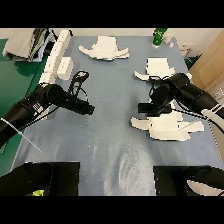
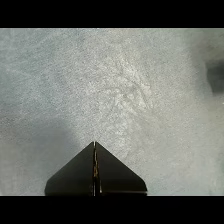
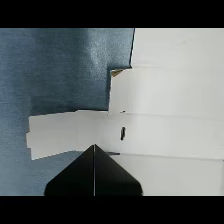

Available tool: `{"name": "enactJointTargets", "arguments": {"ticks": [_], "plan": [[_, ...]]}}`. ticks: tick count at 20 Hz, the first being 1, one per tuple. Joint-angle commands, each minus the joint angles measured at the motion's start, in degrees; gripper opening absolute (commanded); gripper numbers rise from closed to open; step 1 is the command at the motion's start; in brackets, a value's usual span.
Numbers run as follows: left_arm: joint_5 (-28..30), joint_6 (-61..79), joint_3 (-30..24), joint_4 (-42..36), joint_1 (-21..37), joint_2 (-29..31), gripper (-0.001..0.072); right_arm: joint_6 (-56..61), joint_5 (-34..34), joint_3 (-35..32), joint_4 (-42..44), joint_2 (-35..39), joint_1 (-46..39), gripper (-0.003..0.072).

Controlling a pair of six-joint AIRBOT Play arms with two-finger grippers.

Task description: Fold the box.

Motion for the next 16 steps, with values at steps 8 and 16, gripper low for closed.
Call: {"name": "enactJointTargets", "arguments": {"ticks": [8,16], "plan": [[0.0,0.02,0.0,0.0,0.02,0.04,0.0013,-0.42,-6.27,2.16,-0.66,0.15,-2.93,0.0346],[0.0,0.02,0.0,0.0,0.02,0.04,0.0014,-6.67,-22.82,2.6,-21.4,8.52,-21.29,0.0337]]}}
